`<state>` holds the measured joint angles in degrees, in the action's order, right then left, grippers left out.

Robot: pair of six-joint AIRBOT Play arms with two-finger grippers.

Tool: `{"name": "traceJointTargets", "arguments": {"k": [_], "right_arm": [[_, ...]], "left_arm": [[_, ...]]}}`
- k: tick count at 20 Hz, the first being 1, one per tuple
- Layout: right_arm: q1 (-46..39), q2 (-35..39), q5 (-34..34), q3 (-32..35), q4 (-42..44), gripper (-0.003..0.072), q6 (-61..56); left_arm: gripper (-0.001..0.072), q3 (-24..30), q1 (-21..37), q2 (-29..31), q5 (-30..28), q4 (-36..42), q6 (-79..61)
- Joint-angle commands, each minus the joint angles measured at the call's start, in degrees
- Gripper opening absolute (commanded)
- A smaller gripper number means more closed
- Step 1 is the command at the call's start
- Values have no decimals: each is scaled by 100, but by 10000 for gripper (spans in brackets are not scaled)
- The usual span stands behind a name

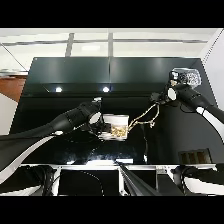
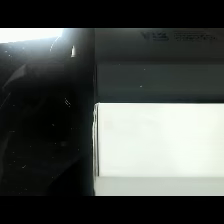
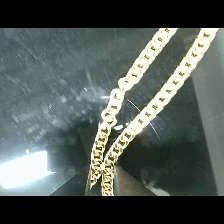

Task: Fold the box and place the chain.

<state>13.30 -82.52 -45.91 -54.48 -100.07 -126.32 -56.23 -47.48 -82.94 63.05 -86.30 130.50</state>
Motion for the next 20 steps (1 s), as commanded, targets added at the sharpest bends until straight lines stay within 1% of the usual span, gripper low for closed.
{"name": "traceJointTargets", "arguments": {"k": [1, 8, 10, 15, 20], "right_arm": [[2, 61, -177, -98, -9, 123, 282], [2, 225, -356, -122, 28, 125, 511], [2, 225, -404, -122, 59, 153, 514], [2, 155, -603, -120, 57, 154, 686], [2, 31, -614, -120, 57, 154, 686]], "left_arm": [[34, -4, 4, -2, 0, 0, -2], [33, -4, 4, -2, 0, 0, -2], [34, -4, 4, -2, 0, 0, -2], [34, -4, 4, -2, 0, 0, -2], [34, -4, 2, -2, 2, 0, -2]]}}
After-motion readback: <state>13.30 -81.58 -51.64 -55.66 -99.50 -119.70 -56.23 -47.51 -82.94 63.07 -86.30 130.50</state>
